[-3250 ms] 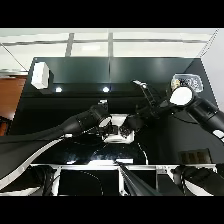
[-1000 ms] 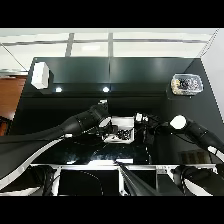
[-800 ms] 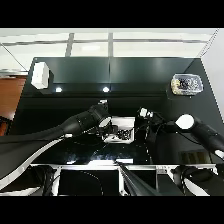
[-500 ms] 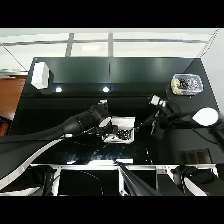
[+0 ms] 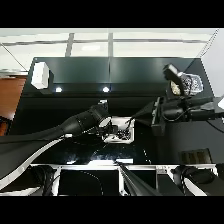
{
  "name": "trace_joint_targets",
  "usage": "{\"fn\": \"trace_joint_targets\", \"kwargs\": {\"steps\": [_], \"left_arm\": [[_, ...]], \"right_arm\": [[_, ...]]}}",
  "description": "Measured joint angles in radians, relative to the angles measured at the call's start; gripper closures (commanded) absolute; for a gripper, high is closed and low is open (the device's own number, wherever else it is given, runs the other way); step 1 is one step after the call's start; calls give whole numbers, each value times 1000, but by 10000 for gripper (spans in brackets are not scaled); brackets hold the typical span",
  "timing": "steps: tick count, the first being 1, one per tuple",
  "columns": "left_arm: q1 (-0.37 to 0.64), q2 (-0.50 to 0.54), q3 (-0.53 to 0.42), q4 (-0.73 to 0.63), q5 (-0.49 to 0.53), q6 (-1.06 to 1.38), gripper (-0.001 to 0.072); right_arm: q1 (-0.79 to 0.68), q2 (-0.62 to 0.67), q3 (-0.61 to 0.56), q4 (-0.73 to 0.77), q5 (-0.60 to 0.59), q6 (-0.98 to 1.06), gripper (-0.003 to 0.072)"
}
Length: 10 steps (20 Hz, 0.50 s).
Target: Fold the box and place the chain.
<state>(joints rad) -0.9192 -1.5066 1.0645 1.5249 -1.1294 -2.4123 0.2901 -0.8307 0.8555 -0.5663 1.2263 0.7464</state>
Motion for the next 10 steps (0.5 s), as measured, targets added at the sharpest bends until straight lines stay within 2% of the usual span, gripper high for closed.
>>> {"fn": "trace_joint_targets", "kwargs": {"steps": [1,3,4,5,8,10], "left_arm": [[0,0,0,0,0,0,682],[0,0,0,0,1,0,682],[0,0,0,0,1,0,682],[0,0,0,0,2,0,682],[0,0,0,0,2,0,682],[2,0,0,0,2,0,682]], "right_arm": [[14,-16,-12,-8,-5,11,639],[43,-48,-51,-18,-24,22,540],[58,-61,-74,-20,-35,28,343],[71,-73,-96,-29,-51,30,244],[68,-88,-125,-86,-76,49,244],[12,-86,-125,-142,-55,66,244]]}}
